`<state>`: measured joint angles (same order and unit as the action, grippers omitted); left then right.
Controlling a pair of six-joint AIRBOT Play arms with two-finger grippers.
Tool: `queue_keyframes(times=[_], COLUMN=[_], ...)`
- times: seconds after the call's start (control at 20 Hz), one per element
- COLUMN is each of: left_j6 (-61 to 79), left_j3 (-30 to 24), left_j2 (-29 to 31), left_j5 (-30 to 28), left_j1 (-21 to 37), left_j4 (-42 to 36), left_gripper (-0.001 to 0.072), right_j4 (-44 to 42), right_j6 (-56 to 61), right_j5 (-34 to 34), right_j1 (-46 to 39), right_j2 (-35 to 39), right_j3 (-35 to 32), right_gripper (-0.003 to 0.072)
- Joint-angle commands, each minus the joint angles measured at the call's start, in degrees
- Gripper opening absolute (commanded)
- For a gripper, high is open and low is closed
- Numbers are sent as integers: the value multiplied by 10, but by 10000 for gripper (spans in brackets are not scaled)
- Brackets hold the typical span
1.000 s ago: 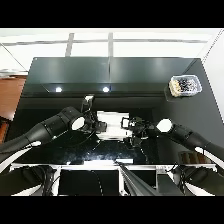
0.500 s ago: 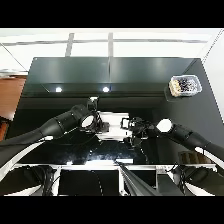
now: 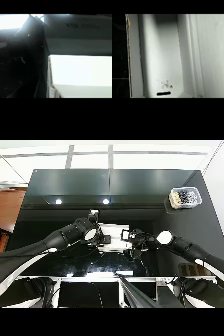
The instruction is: Fold the box and place the chain.
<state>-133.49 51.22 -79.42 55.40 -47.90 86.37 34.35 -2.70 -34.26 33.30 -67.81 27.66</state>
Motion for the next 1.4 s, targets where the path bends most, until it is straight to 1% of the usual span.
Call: queue_keyframes(times=[0.0, 0.2, 0.25, 0.35, 0.4, 0.45, 0.6, 0.65, 0.75, 0.8, 0.95, 1.1, 1.2, 1.25, 1.3, 1.35], left_j6=[-5, -5, -5, -5, -5, -5, -5, -5, -5, -5, -5, -5, -5, -5, -2, 3], left_j3=[2, 12, 12, 12, 12, 12, 13, 14, 18, 21, 22, 22, 22, 22, 22, 22], left_j2=[-2, -2, -2, -3, -4, -4, -4, -4, -4, -4, -4, -7, -12, -12, -12, -12], left_j5=[-2, 2, 2, 2, 2, 2, 4, 5, 10, 16, 17, 16, 14, 14, 14, 14], left_j1=[0, 0, 0, 0, 0, 0, 0, 0, 1, 1, 1, 1, 1, 1, 1, 1], left_j4=[0, 2, 2, 1, 1, 2, 1, 1, 0, 0, 2, 1, -1, -1, 0, 0], left_gripper=[276, 269, 221, 160, 67, 30, 31, 56, 368, 383, 383, 357, 355, 281, 93, 32], right_j4=[0, 0, 0, 0, 0, 0, 0, 0, 0, 0, 0, 0, 0, 0, 0, 0], right_j6=[0, 0, 0, 0, 0, 0, 0, 0, 0, 0, 0, 0, 0, 0, 0, 0], right_j5=[0, 0, 0, 0, 0, 0, 0, 0, 0, 0, 0, 0, 0, 0, 0, 0], right_j1=[0, 0, 0, 0, 0, 0, 0, 0, 0, 0, 0, 0, 0, 0, 0, 0], right_j2=[0, 0, 0, 0, 0, 0, 0, 0, 0, 0, 0, 0, 0, 0, 0, 0], right_j3=[0, 0, 0, 0, 0, 0, 0, 0, 0, 0, 0, 0, 0, 0, 0, 0], right_gripper=[537, 536, 536, 536, 536, 536, 536, 537, 537, 537, 536, 536, 537, 536, 536, 537])
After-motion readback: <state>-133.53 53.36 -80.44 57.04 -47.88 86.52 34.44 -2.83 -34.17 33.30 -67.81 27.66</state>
